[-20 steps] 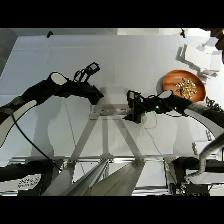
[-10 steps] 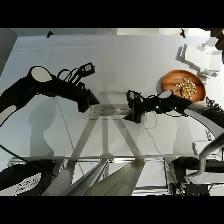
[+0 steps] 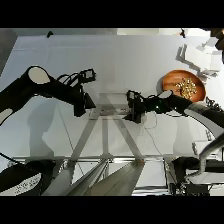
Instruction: Fold the box and place the chain.
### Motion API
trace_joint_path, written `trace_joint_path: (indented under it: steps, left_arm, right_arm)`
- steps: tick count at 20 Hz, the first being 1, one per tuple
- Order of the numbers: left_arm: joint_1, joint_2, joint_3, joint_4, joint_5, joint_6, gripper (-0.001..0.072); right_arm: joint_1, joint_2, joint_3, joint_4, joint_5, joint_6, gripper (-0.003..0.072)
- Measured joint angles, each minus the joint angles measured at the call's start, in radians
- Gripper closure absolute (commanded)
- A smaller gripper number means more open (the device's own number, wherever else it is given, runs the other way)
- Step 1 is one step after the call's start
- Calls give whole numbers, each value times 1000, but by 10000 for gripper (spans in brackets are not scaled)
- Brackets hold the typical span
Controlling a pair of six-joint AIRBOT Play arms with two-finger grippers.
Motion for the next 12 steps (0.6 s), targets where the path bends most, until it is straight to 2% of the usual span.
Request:
trace_joint_path:
  steps: [7,12]
  left_arm:
    - [-105,-97,-2,183,132,-104,702]
    - [-131,-136,-2,367,167,-225,704]
  right_arm:
    - [0,0,0,0,0,0,162]
    - [0,0,0,0,0,0,162]
